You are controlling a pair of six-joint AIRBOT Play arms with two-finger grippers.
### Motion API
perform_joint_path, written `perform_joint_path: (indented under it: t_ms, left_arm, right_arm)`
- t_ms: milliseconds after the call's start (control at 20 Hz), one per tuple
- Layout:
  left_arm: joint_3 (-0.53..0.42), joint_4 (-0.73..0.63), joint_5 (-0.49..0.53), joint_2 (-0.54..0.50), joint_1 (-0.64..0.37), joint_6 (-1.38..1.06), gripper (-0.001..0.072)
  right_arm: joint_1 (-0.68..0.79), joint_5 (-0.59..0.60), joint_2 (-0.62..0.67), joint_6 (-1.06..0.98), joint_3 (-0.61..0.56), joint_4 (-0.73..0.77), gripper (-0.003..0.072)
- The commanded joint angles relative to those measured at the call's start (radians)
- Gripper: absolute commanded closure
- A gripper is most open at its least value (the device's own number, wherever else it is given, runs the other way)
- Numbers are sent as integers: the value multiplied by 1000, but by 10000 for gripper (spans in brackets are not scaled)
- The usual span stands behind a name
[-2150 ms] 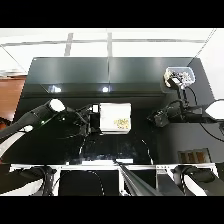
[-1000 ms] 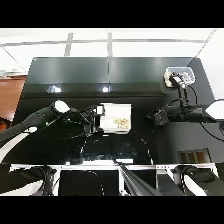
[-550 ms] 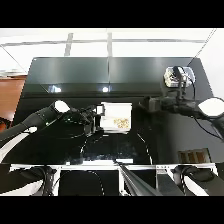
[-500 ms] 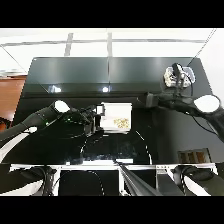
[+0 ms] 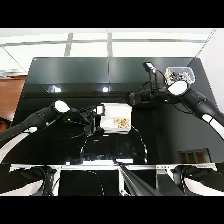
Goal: Fold the box and place the chain.
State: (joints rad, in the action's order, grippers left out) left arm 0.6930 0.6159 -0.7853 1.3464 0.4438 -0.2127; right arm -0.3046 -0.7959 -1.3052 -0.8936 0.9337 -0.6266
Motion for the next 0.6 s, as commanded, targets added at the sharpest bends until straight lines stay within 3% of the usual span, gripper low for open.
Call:
perform_joint_path:
  t_ms: [0,100,550]
  left_arm:
    - [0,0,0,0,0,-1,308]
    - [0,0,0,0,0,-1,309]
    - [0,0,-3,0,0,-1,309]
  right_arm:
    - [-9,-267,-6,251,63,-48,-33]
    - [-9,-323,0,263,84,-90,-32]
    - [-61,-309,-7,563,69,-167,-32]
